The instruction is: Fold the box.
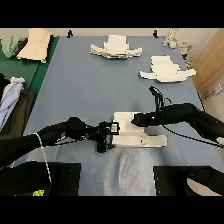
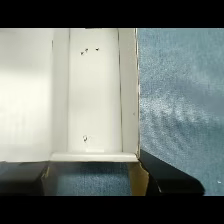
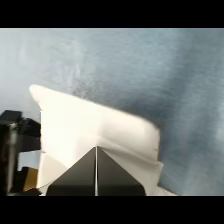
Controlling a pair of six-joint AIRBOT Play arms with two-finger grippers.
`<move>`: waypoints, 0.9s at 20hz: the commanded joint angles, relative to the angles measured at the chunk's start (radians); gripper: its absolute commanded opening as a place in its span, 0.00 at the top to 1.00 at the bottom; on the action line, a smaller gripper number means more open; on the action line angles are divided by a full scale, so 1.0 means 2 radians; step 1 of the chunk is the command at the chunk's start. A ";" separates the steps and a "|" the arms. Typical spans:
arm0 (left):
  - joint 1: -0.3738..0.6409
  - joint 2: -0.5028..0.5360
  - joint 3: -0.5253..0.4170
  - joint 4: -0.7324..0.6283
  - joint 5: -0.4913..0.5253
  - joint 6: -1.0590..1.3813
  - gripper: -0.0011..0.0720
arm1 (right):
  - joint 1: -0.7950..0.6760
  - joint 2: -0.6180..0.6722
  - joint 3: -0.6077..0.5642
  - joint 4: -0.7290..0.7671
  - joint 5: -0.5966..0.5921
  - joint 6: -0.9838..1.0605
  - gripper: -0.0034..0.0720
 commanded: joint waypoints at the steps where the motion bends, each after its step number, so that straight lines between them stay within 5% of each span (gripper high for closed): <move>1: 0.000 0.000 0.000 0.000 0.000 0.000 0.37 | 0.000 -0.070 0.014 -0.007 0.002 -0.011 0.96; 13: 0.000 0.000 0.000 0.000 0.000 0.000 0.37 | 0.000 -0.078 0.016 -0.007 -0.014 -0.030 0.96; 18: 0.000 0.000 0.000 0.000 0.000 0.000 0.37 | 0.000 -0.015 0.046 -0.011 -0.059 -0.072 0.96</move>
